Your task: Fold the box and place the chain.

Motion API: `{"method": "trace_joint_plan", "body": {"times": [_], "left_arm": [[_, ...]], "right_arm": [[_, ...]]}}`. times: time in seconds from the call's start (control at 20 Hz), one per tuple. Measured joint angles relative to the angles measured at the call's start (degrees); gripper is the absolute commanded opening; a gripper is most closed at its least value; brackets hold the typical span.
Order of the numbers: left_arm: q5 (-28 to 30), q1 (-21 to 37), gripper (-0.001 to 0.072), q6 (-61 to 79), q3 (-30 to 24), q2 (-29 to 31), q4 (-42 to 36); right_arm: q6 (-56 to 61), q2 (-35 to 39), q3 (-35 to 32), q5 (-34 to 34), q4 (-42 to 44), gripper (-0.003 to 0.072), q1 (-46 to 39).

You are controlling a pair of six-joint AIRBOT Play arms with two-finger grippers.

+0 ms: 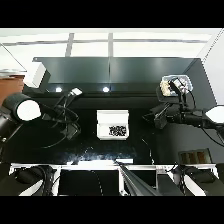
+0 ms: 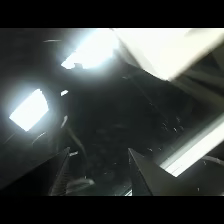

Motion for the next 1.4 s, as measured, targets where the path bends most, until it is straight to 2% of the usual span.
{"method": "trace_joint_plan", "body": {"times": [0.2, 0.45, 0.6, 0.8, 1.15, 1.4], "left_arm": [[5.81, 1.46, 0.0715, 14.10, -7.13, 0.35, -6.54], [17.62, 1.86, 0.0706, 31.28, -11.61, 0.39, -7.56], [21.81, 1.92, 0.0699, 43.23, -12.33, -0.33, -8.17], [27.21, 2.14, 0.0692, 51.80, -12.41, -4.20, -14.32], [25.66, 3.87, 0.0690, 58.18, -13.44, -6.88, -23.43], [26.91, 4.15, 0.0690, 62.01, -15.15, -8.17, -28.50]], "right_arm": [[0.00, 0.00, 0.00, 0.57, -0.13, 0.0645, -0.02], [0.46, 0.00, 0.00, 0.81, -0.17, 0.0644, 0.00], [1.79, 0.00, 0.00, 0.72, -0.17, 0.0644, 0.00], [3.61, 0.00, 0.00, 0.55, -0.20, 0.0644, -0.02], [4.59, 0.00, 0.00, -0.13, -0.22, 0.0644, -0.02], [4.68, 0.00, 0.00, -1.42, -0.26, 0.0644, 0.00]]}}
